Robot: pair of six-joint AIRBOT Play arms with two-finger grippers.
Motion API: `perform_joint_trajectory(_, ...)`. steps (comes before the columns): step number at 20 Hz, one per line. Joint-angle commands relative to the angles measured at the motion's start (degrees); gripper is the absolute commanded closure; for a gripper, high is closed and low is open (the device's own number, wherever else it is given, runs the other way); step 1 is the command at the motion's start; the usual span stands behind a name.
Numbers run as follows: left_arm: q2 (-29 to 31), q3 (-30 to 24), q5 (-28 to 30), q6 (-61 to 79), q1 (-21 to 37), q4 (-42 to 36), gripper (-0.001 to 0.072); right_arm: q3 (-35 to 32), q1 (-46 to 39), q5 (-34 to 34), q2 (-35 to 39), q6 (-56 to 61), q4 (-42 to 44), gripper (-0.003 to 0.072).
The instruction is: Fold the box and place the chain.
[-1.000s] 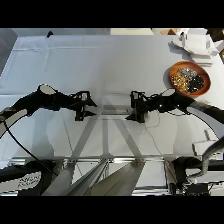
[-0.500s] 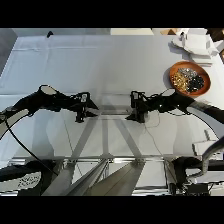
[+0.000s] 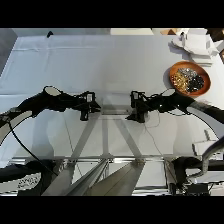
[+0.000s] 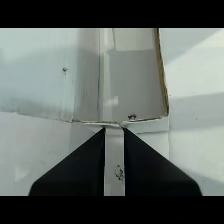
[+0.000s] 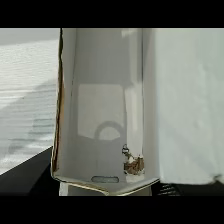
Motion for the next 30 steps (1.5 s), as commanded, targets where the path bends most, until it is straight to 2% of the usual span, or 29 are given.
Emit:
perform_joint_trajectory(1,-0.02,0.0,1.11,-0.09,-1.01,-0.72,0.0586,0.07,0.04,0.09,0.0,0.0,0.0,0.0289)
perform_joint_trajectory(3,-0.02,0.0,1.25,-0.09,-1.38,-0.72,0.0586,0.07,0.04,0.09,0.0,0.0,0.0,0.0289)
perform_joint_trajectory(6,-0.02,-0.02,2.21,-0.07,-1.92,-0.72,0.0697,0.07,0.04,0.09,-0.02,0.0,0.0,0.0289)
perform_joint_trajectory(8,-0.02,0.0,2.62,-0.07,-2.27,-0.72,0.0693,0.07,0.04,0.09,-0.02,0.0,0.0,0.0289)
perform_joint_trajectory(9,-0.02,0.0,2.6,-0.07,-2.38,-0.72,0.0679,0.07,0.04,0.09,0.0,0.0,0.0,0.0289)
perform_joint_trajectory(11,-0.04,0.0,2.6,-0.07,-2.6,-0.81,0.0541,0.07,0.04,0.09,0.0,0.0,0.0,0.0289)
perform_joint_trajectory(14,-0.04,-0.02,2.78,-0.07,-2.6,-3.26,0.0536,0.07,0.04,0.09,0.0,0.0,0.0,0.0289)
perform_joint_trajectory(15,-0.04,-0.02,2.8,-0.07,-2.6,-4.07,0.0461,0.07,0.04,0.09,0.0,0.0,0.0,0.0289)
perform_joint_trajectory(16,-0.04,0.0,2.8,-0.07,-2.6,-4.55,0.035,0.07,0.04,0.09,-0.02,0.0,0.0,0.0289)
perform_joint_trajectory(17,-0.04,-0.02,2.78,-0.13,-2.6,-4.59,0.0312,0.07,0.04,0.09,0.0,0.0,0.0,0.0289)
perform_joint_trajectory(22,-0.04,-0.02,2.27,-0.48,-2.6,-4.55,0.0316,0.07,0.04,0.09,-0.02,0.0,0.0,0.0289)
perform_joint_trajectory(23,-0.02,-0.02,1.77,-0.55,-2.6,-4.55,0.0328,0.07,0.04,0.09,0.0,0.0,0.0,0.0289)
perform_joint_trajectory(24,-0.02,-0.02,1.16,-0.55,-2.6,-4.55,0.0423,0.07,0.04,0.09,0.0,0.0,0.0,0.0289)
perform_joint_trajectory(26,0.04,-0.02,0.11,-0.52,-2.58,-4.24,0.0659,0.07,0.04,0.09,-0.02,0.0,0.0,0.0289)
perform_joint_trajectory(27,0.11,-0.02,0.17,-0.55,-2.51,-3.96,0.0696,0.07,0.04,0.09,0.0,0.0,0.0,0.0289)
perform_joint_trajectory(30,1.86,-0.02,0.17,-2.25,-0.55,-3.85,0.0697,0.07,0.04,0.09,-0.02,0.0,0.0,0.0289)
